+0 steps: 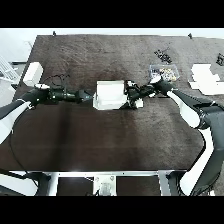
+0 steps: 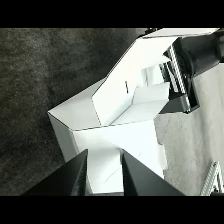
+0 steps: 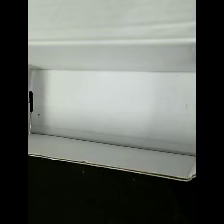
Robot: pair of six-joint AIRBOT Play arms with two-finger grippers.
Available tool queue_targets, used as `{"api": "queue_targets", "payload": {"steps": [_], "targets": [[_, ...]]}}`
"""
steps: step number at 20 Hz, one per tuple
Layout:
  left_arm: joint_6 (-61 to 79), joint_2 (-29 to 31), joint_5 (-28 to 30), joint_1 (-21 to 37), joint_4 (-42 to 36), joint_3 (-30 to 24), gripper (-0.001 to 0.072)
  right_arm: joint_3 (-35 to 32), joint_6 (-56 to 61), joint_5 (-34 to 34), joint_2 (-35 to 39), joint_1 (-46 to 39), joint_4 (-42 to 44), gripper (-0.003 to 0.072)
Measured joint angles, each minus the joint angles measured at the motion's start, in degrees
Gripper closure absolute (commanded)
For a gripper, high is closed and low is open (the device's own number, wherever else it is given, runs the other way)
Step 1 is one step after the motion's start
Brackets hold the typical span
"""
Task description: Fold the box and place the chain.
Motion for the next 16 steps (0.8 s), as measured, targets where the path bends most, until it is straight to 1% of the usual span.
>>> {"api": "queue_targets", "payload": {"steps": [4, 12, 16], "targets": [[-2.1, 0.0, 0.9, -1.3, 0.1, 0.1, 0.0455, 0.0, 0.0, 0.0, 0.0, 0.0, 0.0, 0.0131], [-8.0, 0.0, 0.9, -2.1, 5.0, 0.2, 0.0454, 0.0, 0.0, 0.0, 0.0, 0.0, 0.0, 0.0131], [-9.2, 0.0, 0.9, -2.3, 5.5, 0.2, 0.0453, 0.0, 0.0, 0.0, 0.0, 0.0, 0.0, 0.0131]]}}
